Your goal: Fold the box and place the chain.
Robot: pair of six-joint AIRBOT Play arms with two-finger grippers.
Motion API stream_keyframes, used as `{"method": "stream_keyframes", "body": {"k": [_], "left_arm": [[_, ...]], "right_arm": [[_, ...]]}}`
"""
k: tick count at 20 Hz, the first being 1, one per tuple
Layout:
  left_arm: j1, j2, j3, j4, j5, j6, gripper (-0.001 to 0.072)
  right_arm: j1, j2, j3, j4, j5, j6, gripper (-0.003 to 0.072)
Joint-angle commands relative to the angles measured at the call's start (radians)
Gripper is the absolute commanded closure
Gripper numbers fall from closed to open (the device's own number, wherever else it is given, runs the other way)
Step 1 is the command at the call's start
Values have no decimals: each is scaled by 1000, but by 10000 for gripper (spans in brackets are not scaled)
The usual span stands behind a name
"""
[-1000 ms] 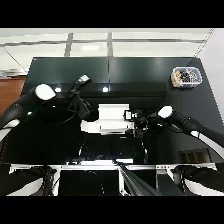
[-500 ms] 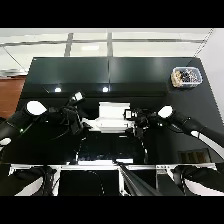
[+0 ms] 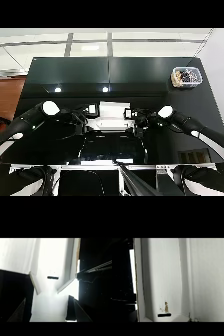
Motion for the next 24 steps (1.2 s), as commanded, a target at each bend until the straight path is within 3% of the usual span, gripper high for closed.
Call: {"method": "stream_keyframes", "body": {"k": [1,2,5,6,9,11,18,21,22,23,24], "left_arm": [[-22,-48,5,-79,33,38,20],[-32,-57,5,-88,31,42,58],[-44,-59,5,-84,52,41,332],[-44,-59,5,-84,57,40,369],[-47,-59,5,-103,50,34,380],[-59,-60,5,-121,53,34,531],[-95,-95,4,-295,67,-42,535],[-95,-121,4,-288,50,-43,548],[-95,-119,4,-267,50,-43,574],[-95,-119,4,-260,50,-42,654],[-95,-119,4,-262,51,-42,642]], "right_arm": [[0,0,0,0,6,1,263],[0,0,0,0,5,1,262],[0,0,0,0,5,1,262],[0,0,0,0,5,1,263],[0,0,0,0,5,1,263],[0,0,0,0,5,1,263],[0,0,0,0,5,0,263],[0,0,0,0,5,0,263],[0,0,0,0,5,0,263],[0,0,0,0,5,0,263],[0,0,0,0,0,0,262]]}}
